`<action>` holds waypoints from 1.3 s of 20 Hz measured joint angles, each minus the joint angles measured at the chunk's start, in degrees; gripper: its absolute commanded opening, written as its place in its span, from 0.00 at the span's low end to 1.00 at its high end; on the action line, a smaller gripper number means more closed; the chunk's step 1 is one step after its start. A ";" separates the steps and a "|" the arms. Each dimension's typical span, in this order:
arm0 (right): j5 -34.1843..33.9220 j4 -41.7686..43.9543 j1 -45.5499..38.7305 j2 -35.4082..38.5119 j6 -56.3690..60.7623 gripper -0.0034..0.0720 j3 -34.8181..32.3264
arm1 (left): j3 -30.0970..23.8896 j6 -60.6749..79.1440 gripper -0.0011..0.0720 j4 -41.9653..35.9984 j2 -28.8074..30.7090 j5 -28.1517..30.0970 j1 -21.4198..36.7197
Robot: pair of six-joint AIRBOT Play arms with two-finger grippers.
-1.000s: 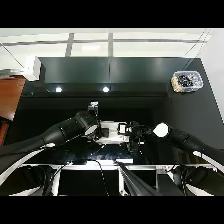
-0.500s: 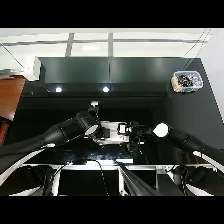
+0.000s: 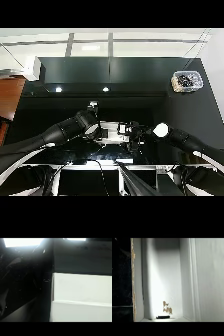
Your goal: Fold the box and place the chain.
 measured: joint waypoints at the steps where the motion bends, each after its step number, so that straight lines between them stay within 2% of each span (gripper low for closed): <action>1: 0.00 -0.02 0.00 0.00 0.00 0.59 0.00 | 0.00 0.00 0.49 0.07 -0.04 0.20 0.04; 2: 0.02 -0.02 0.00 0.00 0.02 0.59 0.00 | 0.00 0.00 0.47 0.11 -0.15 0.39 0.09; 4: 0.00 0.00 0.00 0.00 0.02 0.59 0.00 | 0.00 -0.20 0.10 -0.09 -0.37 0.79 0.11; 5: 0.00 -0.04 0.00 0.00 0.00 0.59 0.00 | 0.02 0.04 0.08 -0.42 -0.42 1.16 0.11; 10: 0.02 -0.04 0.00 0.00 0.00 0.61 0.00 | 0.04 0.24 0.06 -0.74 -0.52 1.31 0.11; 12: 0.02 -0.02 0.00 0.00 0.02 0.98 0.00 | 0.04 0.26 0.06 -0.92 -0.52 1.40 0.11; 17: 0.35 -2.27 -0.13 2.05 2.82 0.98 0.48 | 0.04 0.24 0.06 -1.14 -0.52 1.73 0.11; 25: 5.49 -17.88 -1.95 7.85 9.53 0.96 0.79 | 0.04 0.68 0.06 -1.03 -0.52 1.44 0.11; 26: 5.44 -19.17 -2.05 8.07 10.03 0.82 0.79 | 0.04 0.70 0.06 -1.01 -0.52 1.44 0.11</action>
